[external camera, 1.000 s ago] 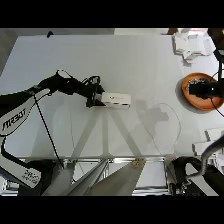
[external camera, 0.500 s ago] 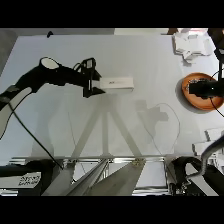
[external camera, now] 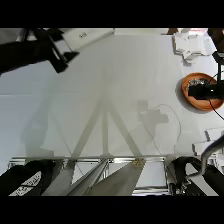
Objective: Fold the box and place the chain.
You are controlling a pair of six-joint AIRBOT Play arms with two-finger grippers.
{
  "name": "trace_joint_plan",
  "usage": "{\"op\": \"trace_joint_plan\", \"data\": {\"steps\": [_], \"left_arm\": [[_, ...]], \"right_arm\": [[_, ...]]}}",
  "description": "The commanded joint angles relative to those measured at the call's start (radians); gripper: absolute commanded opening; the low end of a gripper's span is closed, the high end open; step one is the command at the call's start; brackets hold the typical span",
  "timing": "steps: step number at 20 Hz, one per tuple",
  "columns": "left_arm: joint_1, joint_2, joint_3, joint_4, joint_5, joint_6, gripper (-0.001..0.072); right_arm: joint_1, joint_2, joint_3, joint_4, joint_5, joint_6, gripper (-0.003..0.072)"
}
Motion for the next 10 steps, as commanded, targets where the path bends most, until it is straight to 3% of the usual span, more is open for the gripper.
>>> {"op": "trace_joint_plan", "data": {"steps": [1, 3, 6, 10], "left_arm": [[0.112, 0.121, 0.001, 0.231, 0.069, -0.388, 0.0004], [0.227, 0.131, 0.001, 0.279, 0.036, -0.568, 0.0004], [0.372, 0.093, 0.001, 0.278, -0.039, -0.646, 0.0009], [0.447, -0.048, 0.000, 0.231, -0.067, -0.673, 0.0003]], "right_arm": [[-0.001, 0.001, 0.000, 0.002, 0.030, 0.030, 0.0015], [-0.001, 0.001, 0.000, 0.002, 0.034, 0.030, 0.0015], [-0.001, 0.001, 0.000, 0.002, 0.030, 0.030, 0.0015], [-0.001, 0.001, 0.000, 0.002, 0.018, 0.030, 0.0015]]}}
